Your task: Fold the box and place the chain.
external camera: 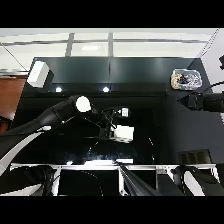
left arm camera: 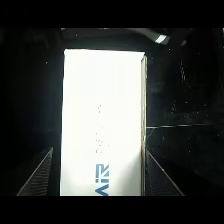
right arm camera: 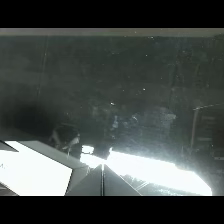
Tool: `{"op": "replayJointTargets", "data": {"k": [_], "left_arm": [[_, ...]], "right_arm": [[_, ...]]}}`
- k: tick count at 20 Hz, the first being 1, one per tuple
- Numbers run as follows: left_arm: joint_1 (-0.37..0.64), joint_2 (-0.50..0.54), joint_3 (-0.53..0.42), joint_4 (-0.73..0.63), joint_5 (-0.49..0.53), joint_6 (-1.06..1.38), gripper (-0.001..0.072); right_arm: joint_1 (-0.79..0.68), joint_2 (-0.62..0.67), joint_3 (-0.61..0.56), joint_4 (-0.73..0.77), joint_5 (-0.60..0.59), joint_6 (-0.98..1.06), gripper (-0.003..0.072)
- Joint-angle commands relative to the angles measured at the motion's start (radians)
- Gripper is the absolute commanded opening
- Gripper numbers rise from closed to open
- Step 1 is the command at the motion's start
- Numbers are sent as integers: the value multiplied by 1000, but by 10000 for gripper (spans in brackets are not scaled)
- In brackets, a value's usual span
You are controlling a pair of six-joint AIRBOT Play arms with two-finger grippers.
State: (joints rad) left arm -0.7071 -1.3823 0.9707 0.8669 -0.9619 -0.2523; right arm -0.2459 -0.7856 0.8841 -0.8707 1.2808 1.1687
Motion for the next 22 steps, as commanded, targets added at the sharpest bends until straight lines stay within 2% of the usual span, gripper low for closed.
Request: {"op": "replayJointTargets", "data": {"k": [1, 13, 20, 22], "left_arm": [[3, -2, 1, 11, -20, -10, 711], [-20, -20, 1, -23, -2, -10, 714], [-63, -115, 0, -10, 27, -12, 714], [-64, -134, 0, -3, 63, -47, 714]], "right_arm": [[0, 0, 1, -2, -3, 2, 10], [0, 0, 1, -2, -3, 2, 10], [0, 0, 1, -2, -3, 2, 10], [0, 0, 1, -2, -3, 2, 11]]}}
